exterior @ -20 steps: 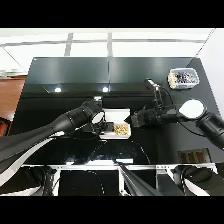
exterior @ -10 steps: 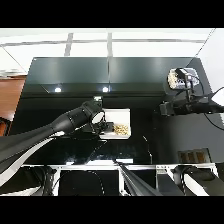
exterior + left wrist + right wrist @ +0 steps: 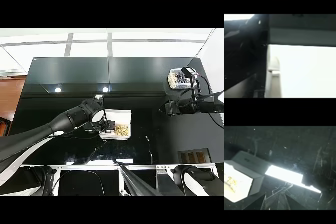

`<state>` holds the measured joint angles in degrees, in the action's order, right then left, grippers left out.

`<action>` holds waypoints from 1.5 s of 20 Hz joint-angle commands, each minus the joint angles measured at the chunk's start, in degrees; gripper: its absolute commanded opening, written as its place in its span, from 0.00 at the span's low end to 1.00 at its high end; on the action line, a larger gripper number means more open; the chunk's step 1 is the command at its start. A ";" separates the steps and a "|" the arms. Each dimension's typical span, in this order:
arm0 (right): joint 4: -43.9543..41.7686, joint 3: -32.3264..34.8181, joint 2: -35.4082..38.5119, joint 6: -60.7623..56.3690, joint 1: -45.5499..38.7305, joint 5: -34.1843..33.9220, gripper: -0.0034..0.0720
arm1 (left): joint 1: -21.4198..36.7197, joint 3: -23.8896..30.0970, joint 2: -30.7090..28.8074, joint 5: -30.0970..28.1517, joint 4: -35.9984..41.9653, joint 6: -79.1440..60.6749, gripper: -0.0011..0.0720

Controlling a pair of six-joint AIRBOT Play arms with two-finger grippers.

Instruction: Fold the box and place the chain.

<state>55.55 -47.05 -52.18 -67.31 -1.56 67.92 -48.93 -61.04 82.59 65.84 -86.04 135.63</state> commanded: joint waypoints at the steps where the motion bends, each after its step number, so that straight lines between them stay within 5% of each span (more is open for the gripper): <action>1: 0.22 -0.04 0.04 0.33 -0.11 0.00 0.41 | -0.04 -0.79 -2.40 0.66 -0.66 -0.26 0.72; 6: 0.24 -0.02 0.02 0.33 -0.11 0.00 0.41 | -1.46 2.43 -16.00 2.23 -11.10 -1.70 0.72; 10: 0.63 0.02 0.02 0.33 -0.11 -0.02 0.41 | 9.38 14.43 -31.69 3.10 -13.38 -5.07 0.72; 12: 0.63 0.11 0.00 0.33 -0.11 -0.35 0.41 | 19.89 20.68 -39.36 -0.57 -6.91 -14.69 0.72; 14: 0.61 0.11 0.00 0.31 -0.11 -1.20 0.41 | 31.80 26.01 -42.91 -3.69 15.43 -40.87 0.72; 16: 0.61 0.11 0.00 0.28 -0.11 -2.25 0.41 | 39.85 29.92 -42.34 -0.94 36.20 -70.86 0.72; 17: 0.61 0.11 0.00 0.28 -0.11 -2.64 0.41 | 41.46 31.41 -41.83 -1.29 40.46 -82.53 0.85; 18: 0.61 0.11 0.00 0.28 -0.11 -2.78 0.41 | 41.70 32.54 -41.42 -3.08 41.90 -91.36 0.99; 24: 0.57 0.11 0.00 0.26 -0.11 -2.62 0.41 | 36.81 33.48 -35.41 -14.95 41.75 -128.72 0.99; 30: 0.42 0.11 0.00 0.24 -0.11 -2.54 0.41 | 35.12 29.57 -18.23 -14.12 44.46 -145.02 0.99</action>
<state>56.03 -46.94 -52.18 -67.05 -1.63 65.34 -13.13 -29.71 57.67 52.38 -43.94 2.59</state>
